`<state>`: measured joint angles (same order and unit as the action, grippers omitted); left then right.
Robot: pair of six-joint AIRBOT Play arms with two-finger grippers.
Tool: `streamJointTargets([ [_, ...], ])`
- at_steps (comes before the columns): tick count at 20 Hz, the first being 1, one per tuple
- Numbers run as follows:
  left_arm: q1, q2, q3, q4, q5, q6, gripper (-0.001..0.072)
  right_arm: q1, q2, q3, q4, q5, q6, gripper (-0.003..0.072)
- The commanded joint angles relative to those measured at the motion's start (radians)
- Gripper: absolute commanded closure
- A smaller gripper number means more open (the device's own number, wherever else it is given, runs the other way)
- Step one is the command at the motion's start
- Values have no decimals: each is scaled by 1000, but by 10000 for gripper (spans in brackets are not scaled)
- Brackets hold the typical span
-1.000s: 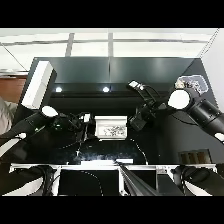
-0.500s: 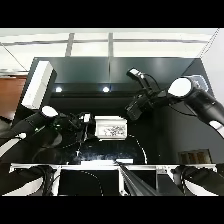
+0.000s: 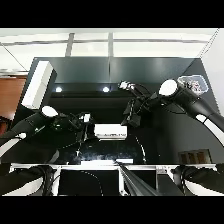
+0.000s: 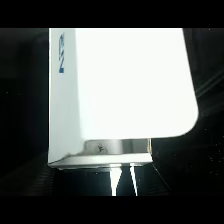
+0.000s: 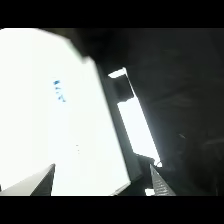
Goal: Fold the box and place the chain.
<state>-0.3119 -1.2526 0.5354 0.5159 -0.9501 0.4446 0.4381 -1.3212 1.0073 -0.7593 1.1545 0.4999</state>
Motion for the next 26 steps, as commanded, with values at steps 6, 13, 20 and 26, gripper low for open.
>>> streamJointTargets([
  [6,0,-1,1,0,0,0,225,109,7,-30,-12,-13,-82,10],
  [13,0,-1,1,0,0,0,225,125,7,-30,-27,-14,-82,197],
  [20,0,-1,1,0,0,0,225,132,7,-30,-72,-23,-61,299],
  [26,0,-1,1,0,0,0,225,132,7,-30,-72,-22,-43,434],
])
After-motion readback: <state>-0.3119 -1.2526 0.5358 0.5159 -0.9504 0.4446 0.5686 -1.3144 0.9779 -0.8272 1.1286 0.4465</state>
